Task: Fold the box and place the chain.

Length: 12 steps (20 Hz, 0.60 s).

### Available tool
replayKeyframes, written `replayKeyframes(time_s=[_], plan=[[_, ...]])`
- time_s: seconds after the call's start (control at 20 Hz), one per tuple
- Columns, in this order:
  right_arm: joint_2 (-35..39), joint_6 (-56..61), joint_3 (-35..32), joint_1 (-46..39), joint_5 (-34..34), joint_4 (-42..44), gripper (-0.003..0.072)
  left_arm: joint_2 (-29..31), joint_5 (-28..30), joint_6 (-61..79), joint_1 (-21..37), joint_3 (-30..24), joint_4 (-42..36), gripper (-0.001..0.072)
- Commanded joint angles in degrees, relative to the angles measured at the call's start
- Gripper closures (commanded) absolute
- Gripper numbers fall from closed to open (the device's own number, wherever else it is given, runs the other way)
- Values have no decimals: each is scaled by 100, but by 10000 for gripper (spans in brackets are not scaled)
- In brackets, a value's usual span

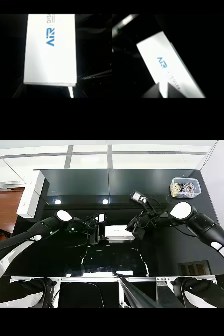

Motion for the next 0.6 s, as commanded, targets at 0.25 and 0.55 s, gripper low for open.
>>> replayKeyframes(time_s=[0.25, 0.55], plan=[[-625, 2243, -140, -2, 92, 702, 674, -2, 20, -4, -2, 0, -9, 286], [-1204, 2243, -142, -2, -33, 741, 674, -2, 20, -4, -2, 0, -9, 286]])
